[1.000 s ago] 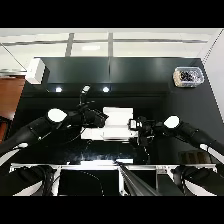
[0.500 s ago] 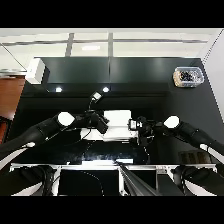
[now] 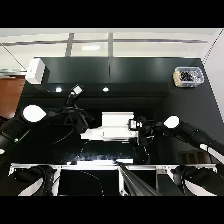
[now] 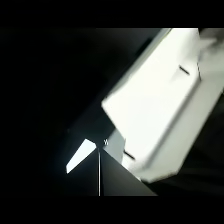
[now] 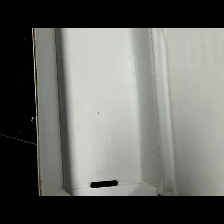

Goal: Fold the box and place the chain.

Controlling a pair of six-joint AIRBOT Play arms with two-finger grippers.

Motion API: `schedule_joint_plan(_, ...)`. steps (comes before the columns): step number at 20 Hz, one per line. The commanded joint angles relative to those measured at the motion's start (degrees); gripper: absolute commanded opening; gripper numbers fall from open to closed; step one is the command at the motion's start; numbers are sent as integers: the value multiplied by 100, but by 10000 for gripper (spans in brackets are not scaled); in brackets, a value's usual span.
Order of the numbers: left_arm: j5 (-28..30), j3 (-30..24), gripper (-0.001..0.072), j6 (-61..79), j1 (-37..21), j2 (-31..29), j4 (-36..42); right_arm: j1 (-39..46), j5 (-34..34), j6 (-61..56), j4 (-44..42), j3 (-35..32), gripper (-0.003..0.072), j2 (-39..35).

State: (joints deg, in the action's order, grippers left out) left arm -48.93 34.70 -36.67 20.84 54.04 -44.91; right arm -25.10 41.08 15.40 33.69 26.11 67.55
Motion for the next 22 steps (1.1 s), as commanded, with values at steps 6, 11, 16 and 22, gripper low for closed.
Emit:
schedule_joint_plan(6, -588, -769, 702, 3064, -122, 363, 105, -2, 2, -2, -2, -2, 539, 4)
schedule_joint_plan(11, 588, -765, 700, 3676, 413, 868, 391, -2, 2, -2, -2, -2, 539, 4)
schedule_joint_plan(16, 999, -765, 666, 3799, 981, 1064, 638, -2, 2, -2, -2, -2, 539, 4)
schedule_joint_plan(22, 1565, -765, 459, 3799, 1158, 1143, 831, -2, 2, -2, -2, -2, 539, 4)
